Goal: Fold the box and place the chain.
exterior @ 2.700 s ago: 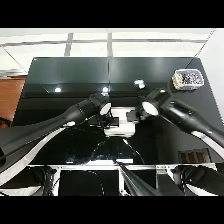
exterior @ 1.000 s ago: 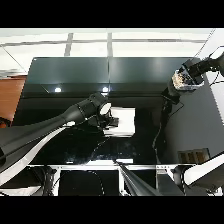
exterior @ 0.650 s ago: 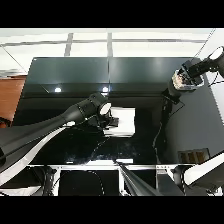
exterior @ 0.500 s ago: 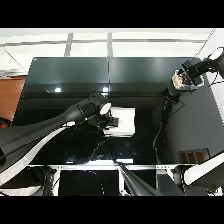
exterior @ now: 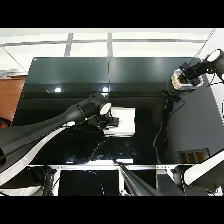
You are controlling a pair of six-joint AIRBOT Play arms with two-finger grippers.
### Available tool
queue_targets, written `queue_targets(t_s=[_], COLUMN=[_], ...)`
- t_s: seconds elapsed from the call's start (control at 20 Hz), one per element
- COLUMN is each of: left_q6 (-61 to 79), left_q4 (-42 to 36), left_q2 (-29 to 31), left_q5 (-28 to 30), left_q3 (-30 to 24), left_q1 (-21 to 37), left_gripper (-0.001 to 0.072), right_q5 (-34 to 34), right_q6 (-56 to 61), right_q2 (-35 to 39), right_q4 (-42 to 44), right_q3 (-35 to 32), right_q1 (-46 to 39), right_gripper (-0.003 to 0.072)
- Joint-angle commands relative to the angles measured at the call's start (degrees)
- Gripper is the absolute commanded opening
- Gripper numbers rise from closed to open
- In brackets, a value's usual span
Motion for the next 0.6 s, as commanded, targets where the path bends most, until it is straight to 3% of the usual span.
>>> queue_targets(t_s=[0.0, 0.25, 0.55], left_q6=[0.00, 0.00, 0.00], left_q4=[0.00, 0.00, 0.02], left_q2=[0.00, 0.00, 0.00], left_q5=[0.07, -0.13, -0.15], left_q3=[0.00, 0.00, 0.00], left_q1=[0.04, 0.04, 0.04], left_gripper=[0.0025, 0.0025, 0.0025], right_q5=[1.09, 3.93, 4.52], right_q6=[-8.41, -20.04, -26.71], right_q2=[1.70, 12.13, 30.29], right_q4=[1.11, 1.31, 1.53], right_q3=[0.09, 1.86, 2.03], right_q1=[-0.44, -2.43, -2.93], right_gripper=[0.0013, 0.0013, 0.0009])
